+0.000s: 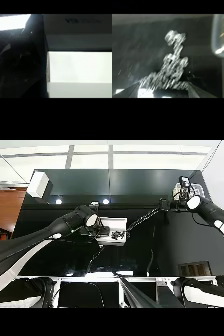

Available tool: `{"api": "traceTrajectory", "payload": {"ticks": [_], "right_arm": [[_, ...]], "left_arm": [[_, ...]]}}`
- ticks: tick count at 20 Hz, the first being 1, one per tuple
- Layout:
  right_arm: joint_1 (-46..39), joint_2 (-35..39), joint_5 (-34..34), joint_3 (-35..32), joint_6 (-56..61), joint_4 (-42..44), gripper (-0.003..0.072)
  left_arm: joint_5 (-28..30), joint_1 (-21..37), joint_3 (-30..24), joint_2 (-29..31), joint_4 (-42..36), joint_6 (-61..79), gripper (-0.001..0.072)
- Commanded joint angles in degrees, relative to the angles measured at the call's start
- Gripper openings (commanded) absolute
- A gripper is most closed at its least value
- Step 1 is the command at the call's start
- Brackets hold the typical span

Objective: Fold the box and place the chain.

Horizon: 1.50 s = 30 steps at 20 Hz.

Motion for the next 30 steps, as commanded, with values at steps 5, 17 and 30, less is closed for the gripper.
{"api": "traceTrajectory", "payload": {"ticks": [5, 17, 30], "right_arm": [[6.3, -9.8, 9.7, 11.3, 25.4, -19.9, 0.0712], [7.0, -8.1, 19.7, 12.7, 27.6, -21.0, 0.0019], [7.0, 20.0, 41.3, 17.6, -11.2, 28.3, 0.0018]], "left_arm": [[-1.0, 0.0, 0.0, 0.0, 0.0, 0.0, 0.0031], [-0.9, 0.0, 0.0, 0.0, 0.0, 0.0, 0.0031], [-0.9, 0.0, 0.0, 0.0, 0.0, 0.0, 0.0031]]}}
